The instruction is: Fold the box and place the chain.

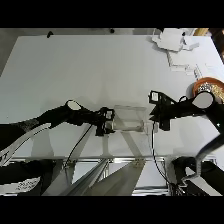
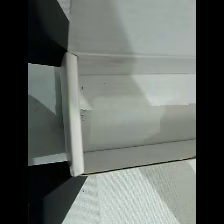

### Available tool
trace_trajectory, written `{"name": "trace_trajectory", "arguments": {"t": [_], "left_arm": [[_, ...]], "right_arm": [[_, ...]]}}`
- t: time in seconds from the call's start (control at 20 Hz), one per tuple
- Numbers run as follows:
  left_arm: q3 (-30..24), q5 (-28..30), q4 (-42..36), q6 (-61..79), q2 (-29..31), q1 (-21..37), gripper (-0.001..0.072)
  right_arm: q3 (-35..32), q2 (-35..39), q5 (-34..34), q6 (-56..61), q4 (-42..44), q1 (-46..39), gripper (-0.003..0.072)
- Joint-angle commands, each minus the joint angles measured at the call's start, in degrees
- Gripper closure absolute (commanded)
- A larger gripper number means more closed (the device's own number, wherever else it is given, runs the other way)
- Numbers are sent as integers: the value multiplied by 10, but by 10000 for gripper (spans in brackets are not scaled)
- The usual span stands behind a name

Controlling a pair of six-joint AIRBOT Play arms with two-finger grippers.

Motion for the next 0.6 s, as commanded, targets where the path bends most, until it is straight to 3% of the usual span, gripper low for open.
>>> {"name": "trace_trajectory", "arguments": {"t": [0.0,0.3,0.55], "left_arm": [[0,0,0,0,0,0,347],[0,0,0,0,0,0,347],[0,0,0,0,0,0,347]], "right_arm": [[-40,4,13,-94,25,13,480],[-75,-16,-71,-114,58,50,509],[-75,-45,-78,-131,139,58,510]]}}
